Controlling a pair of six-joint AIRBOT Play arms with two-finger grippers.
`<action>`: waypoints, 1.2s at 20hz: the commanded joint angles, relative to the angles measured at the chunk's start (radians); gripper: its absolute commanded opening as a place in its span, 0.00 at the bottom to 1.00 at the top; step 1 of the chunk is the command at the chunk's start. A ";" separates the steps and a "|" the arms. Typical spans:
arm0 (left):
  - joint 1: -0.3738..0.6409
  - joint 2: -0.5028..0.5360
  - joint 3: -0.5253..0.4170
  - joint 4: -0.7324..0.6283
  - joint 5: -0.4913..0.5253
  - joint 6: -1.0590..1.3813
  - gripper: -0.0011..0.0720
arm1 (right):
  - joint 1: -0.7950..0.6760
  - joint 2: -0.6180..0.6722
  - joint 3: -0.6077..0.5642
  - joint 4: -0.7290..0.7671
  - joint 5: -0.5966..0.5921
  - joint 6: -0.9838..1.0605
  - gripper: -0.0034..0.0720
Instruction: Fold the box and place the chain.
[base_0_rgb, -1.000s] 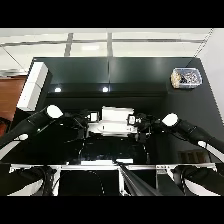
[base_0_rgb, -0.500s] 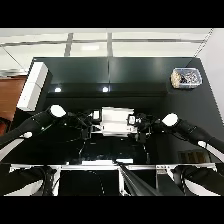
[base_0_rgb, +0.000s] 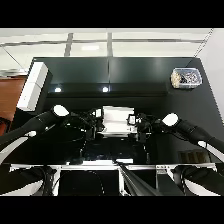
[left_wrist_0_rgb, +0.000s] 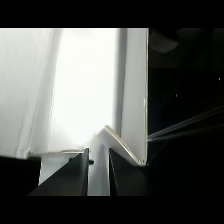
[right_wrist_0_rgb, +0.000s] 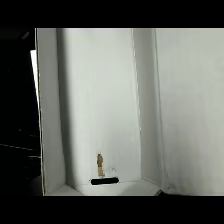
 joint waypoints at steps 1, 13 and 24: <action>-0.018 -0.011 0.003 -0.047 0.015 0.006 0.23 | 0.000 -0.001 0.000 0.000 0.000 0.000 0.22; -0.025 -0.012 0.003 -0.051 0.024 -0.056 0.78 | 0.000 0.000 0.000 0.001 0.000 0.000 0.22; 0.068 0.186 0.003 0.324 -0.013 -0.442 0.05 | 0.000 0.000 0.000 0.001 0.000 0.000 0.22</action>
